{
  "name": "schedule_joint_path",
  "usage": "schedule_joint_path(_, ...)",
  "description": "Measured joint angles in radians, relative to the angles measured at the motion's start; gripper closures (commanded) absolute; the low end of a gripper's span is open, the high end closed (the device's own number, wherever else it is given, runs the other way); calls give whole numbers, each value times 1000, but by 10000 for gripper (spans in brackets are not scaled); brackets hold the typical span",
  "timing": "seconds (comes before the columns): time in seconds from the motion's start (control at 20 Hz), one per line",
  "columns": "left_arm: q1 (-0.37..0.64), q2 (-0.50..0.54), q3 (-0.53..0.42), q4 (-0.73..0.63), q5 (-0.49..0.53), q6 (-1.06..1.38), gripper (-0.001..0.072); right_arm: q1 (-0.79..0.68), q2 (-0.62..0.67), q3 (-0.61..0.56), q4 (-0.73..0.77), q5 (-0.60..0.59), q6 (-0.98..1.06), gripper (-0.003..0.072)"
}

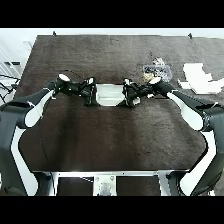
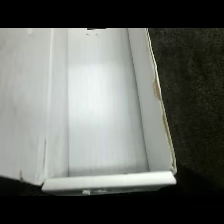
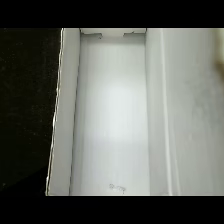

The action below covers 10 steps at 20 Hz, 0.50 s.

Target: Fold the box and place the chain.

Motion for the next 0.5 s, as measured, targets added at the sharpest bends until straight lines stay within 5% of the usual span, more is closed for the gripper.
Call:
schedule_joint_path(0.25, 0, 0, -2, -2, 0, -10, -7, 0, 0, 0, 0, 0, 0, 107)
schedule_joint_path(0.35, 0, 0, -3, -3, 0, -14, 202, 0, 0, 0, 0, 0, 0, 107)
schedule_joint_path(0.5, 0, 0, -6, -4, 0, -15, 242, 0, 0, 0, 0, -1, 0, 107)
